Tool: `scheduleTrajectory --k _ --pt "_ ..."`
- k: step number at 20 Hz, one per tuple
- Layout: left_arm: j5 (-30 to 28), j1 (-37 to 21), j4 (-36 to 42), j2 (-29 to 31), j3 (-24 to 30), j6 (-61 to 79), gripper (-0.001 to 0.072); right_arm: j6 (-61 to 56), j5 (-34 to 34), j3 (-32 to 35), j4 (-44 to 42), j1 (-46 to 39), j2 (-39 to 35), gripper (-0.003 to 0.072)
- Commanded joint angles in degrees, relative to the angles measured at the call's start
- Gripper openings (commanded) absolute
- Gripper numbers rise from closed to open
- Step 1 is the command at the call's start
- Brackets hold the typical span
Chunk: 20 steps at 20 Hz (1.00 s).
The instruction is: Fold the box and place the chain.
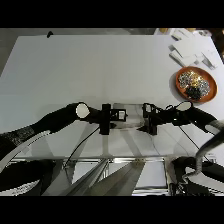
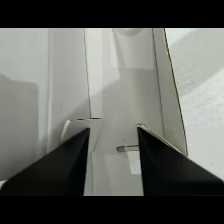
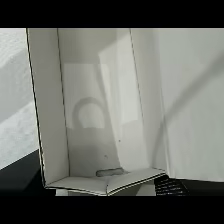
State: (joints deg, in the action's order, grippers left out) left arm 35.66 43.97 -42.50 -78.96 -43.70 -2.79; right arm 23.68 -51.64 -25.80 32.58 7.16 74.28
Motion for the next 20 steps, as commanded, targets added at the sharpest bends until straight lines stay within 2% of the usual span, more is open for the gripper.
scheduleTrajectory --k 1,3,5,7,8,9,11,12,13,15,18,20 --pt "-0.04 0.24 0.92 0.07 0.02 -0.26 0.0464 -0.02 -0.02 -0.02 -0.02 -0.02 0.00 0.0413" --pt "1.01 0.22 0.90 0.70 0.02 -0.42 0.0478 -0.02 -0.02 -0.02 -0.02 -0.02 0.00 0.0413" --pt "1.86 -0.09 0.50 1.81 0.02 -4.26 0.0456 -0.02 -0.02 -0.02 -0.02 -0.02 0.00 0.0413" --pt "4.17 -0.90 -2.38 3.39 0.02 -11.98 0.0276 -0.02 -0.02 -0.02 -0.02 -0.02 0.00 0.0413" --pt "6.58 -1.51 -4.90 4.55 0.02 -16.98 0.0155 -0.02 -0.02 -0.02 -0.02 -0.02 0.00 0.0413" --pt "9.66 -2.27 -7.34 5.92 0.02 -22.88 0.0068 0.00 -0.02 -0.02 -0.02 -0.02 0.00 0.0413" --pt "14.84 -3.69 -12.46 8.96 0.02 -36.09 0.0064 -0.02 -0.02 -0.02 -0.02 -0.02 0.00 0.0413" --pt "16.65 -4.57 -16.17 10.78 0.02 -44.15 0.0028 -0.02 -0.02 -0.02 -0.02 -0.02 0.00 0.0413" --pt "17.79 -5.57 -20.50 12.70 0.02 -51.80 0.0002 -0.02 -0.02 -0.02 -0.02 -0.02 0.00 0.0413" --pt "19.21 -8.35 -26.58 15.78 0.02 -64.85 0.0002 -0.02 -0.02 -0.02 -0.02 -0.02 0.00 0.0413" --pt "19.45 -12.70 -28.17 16.90 0.46 -79.76 0.0002 -0.02 -0.02 -0.02 -0.02 -0.02 0.00 0.0413" --pt "16.44 -14.73 -26.16 16.04 2.23 -85.90 0.0009 -0.02 -0.02 -0.02 -0.02 -0.02 0.00 0.0413"
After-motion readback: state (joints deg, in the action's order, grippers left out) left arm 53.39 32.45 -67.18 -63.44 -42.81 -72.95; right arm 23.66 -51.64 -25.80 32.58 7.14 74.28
